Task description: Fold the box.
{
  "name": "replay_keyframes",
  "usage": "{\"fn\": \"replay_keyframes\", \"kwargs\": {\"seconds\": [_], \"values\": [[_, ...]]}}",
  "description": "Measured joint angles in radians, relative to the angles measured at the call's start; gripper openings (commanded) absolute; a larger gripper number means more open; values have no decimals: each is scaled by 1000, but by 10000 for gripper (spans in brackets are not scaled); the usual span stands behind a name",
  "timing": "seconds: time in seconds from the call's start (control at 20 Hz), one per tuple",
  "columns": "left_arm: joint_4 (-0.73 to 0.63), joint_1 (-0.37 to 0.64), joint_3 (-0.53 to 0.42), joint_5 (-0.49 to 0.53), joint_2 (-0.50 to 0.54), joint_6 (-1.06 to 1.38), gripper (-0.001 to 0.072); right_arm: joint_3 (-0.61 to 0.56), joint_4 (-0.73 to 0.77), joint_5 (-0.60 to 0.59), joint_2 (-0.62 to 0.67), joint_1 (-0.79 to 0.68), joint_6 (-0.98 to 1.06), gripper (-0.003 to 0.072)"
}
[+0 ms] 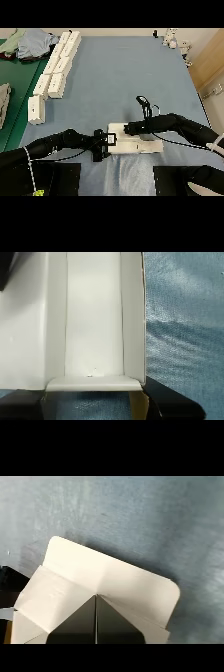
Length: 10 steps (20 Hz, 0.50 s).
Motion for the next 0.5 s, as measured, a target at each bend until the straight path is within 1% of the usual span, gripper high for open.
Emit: {"fn": "replay_keyframes", "kwargs": {"seconds": [0.15, 0.25, 0.5], "values": [[0, 0, 0, 0, 0, 0, 521, 20, -52, -50, 106, 0, -5, 1], [0, 0, 0, 0, 0, 0, 521, 26, -91, -112, 194, 0, -19, 1], [0, 0, 0, 0, 0, -1, 521, 7, -207, -333, 406, 0, -106, 3]]}}
